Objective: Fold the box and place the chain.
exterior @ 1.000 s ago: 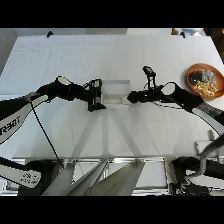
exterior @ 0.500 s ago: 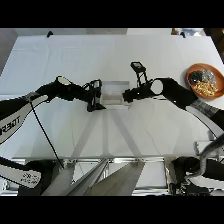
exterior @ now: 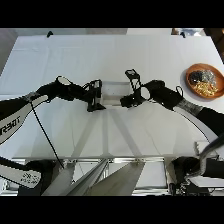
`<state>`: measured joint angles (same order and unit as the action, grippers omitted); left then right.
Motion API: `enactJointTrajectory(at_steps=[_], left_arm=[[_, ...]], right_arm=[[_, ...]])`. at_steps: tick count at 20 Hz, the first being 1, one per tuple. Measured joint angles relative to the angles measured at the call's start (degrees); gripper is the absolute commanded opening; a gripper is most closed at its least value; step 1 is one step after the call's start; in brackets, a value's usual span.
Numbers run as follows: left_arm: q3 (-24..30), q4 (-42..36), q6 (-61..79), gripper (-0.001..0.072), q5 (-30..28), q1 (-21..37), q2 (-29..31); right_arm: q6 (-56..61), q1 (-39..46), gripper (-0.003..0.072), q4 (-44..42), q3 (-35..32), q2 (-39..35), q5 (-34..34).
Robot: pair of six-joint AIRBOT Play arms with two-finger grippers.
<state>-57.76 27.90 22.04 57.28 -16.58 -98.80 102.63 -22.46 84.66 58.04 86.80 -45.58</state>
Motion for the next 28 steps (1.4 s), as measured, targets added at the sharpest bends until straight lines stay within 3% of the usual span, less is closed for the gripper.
enactJointTrajectory(at_steps=[9,20,21,22,24,25,26,27,28], left_arm=[[0.0,0.0,-0.1,0.0145,0.0,0.0,0.0],[0.0,0.0,0.0,0.0145,0.0,0.0,0.0],[0.0,0.0,0.0,0.0145,0.0,0.0,0.0],[0.0,0.0,0.0,0.0145,0.0,0.0,0.0],[0.0,-0.2,-0.3,0.0145,-0.2,0.0,0.0],[0.0,-0.2,-0.2,0.0145,-0.2,0.0,0.0],[0.0,-0.2,-0.2,0.0145,-0.2,0.0,0.0],[0.0,0.0,0.1,0.0145,-0.2,0.0,0.0],[0.0,0.1,0.2,0.0145,-0.1,0.0,0.0]], right_arm=[[5.9,-0.4,0.0252,2.8,4.2,0.8,-3.0],[18.5,-2.7,0.0235,6.8,4.8,2.7,-0.3],[20.4,-3.2,0.0077,7.7,4.8,2.9,-0.1],[22.4,-3.7,0.0009,9.0,4.8,3.1,-0.2],[25.6,-4.3,0.0009,10.7,4.8,3.2,-0.1],[26.5,-4.5,0.0016,11.3,4.8,3.3,-0.2],[27.1,-4.6,0.012,11.7,4.8,3.3,-0.2],[27.5,-4.7,0.0296,12.0,4.8,3.3,-0.2],[27.9,-4.8,0.0389,12.2,4.8,3.2,-0.6]])
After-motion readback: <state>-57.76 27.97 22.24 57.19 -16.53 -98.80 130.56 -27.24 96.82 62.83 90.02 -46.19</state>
